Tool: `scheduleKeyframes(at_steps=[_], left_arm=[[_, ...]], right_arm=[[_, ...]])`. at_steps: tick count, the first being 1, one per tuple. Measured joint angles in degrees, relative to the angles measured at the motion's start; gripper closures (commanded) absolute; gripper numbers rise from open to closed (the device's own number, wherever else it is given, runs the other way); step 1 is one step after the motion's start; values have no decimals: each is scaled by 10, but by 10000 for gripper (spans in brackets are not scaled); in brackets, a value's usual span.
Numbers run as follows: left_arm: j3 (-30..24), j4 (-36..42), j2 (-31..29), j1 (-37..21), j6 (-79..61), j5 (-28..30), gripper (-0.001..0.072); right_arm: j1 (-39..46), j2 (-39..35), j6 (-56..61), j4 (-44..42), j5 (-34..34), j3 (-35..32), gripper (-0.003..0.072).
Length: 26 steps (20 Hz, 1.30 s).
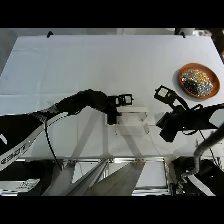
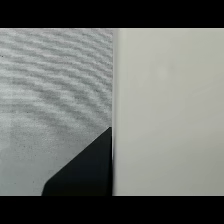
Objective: Fold the box and place the chain.
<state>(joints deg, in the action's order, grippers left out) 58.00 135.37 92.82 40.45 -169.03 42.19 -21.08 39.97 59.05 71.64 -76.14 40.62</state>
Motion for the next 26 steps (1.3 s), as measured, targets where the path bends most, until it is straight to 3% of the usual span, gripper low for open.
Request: scheduleKeyframes(at_steps=[5, 10, 12, 14, 15, 16, 22, 26], left_arm=[[0, 0, 0, 0, 0, 0, 696], [0, 0, 0, 0, 0, 0, 696], [0, 0, 0, 0, 0, 0, 696], [0, 0, 0, 0, 0, 0, 696], [0, 0, 0, 0, 0, 0, 696], [0, 0, 0, 0, 0, 0, 696], [0, 0, 0, 0, 0, 0, 696], [0, 0, 0, 0, 0, 0, 696]], right_arm=[[-13, -11, -33, -19, -55, 0, 675], [-68, -42, -66, -13, 26, -50, 652], [-87, -42, -99, -5, 63, -86, 195], [-98, -39, -138, 5, 86, -117, 119], [-101, -37, -152, 14, 97, -130, 13], [-103, -35, -165, 22, 108, -143, -21], [-101, -32, -285, 40, 237, -233, -21], [-104, -22, -321, 36, 334, -258, -20]])
